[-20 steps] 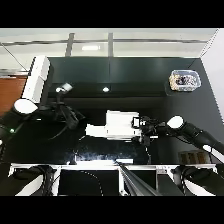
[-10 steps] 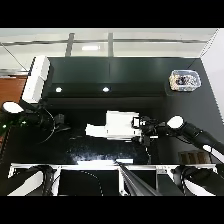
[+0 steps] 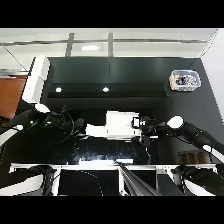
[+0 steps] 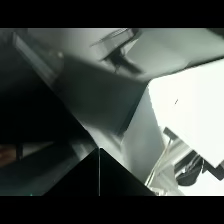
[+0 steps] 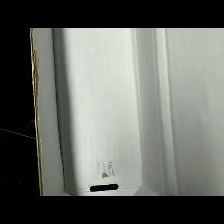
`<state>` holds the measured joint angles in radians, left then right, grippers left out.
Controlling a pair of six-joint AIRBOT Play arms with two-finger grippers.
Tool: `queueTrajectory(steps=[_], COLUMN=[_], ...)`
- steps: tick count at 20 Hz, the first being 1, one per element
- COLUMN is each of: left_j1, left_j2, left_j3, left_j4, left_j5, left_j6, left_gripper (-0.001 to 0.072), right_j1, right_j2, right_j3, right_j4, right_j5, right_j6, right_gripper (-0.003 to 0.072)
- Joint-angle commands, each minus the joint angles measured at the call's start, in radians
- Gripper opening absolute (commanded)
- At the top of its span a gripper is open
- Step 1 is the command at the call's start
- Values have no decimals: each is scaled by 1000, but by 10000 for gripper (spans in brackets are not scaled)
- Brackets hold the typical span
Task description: Fold the box and place the chain.
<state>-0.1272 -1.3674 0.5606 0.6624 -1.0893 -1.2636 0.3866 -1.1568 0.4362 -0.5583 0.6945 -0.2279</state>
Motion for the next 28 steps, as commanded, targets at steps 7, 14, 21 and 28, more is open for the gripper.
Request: queueTrajectory(steps=[7,14,21,28], left_j1=[-127,-126,-134,-272], left_j2=[-30,-26,-26,-26], left_j3=[15,110,209,212], left_j4=[-136,-68,-68,-64], left_j5=[76,-49,-125,6], left_j6=[124,134,127,13], left_gripper=[32,685,710,707], right_j1=[1,1,1,1], right_j2=[-1,-1,-1,-1], right_j3=[0,0,0,0], right_j4=[0,0,0,0], right_j5=[0,0,0,0], right_j6=[0,0,0,0], right_gripper=[199,199,199,199])
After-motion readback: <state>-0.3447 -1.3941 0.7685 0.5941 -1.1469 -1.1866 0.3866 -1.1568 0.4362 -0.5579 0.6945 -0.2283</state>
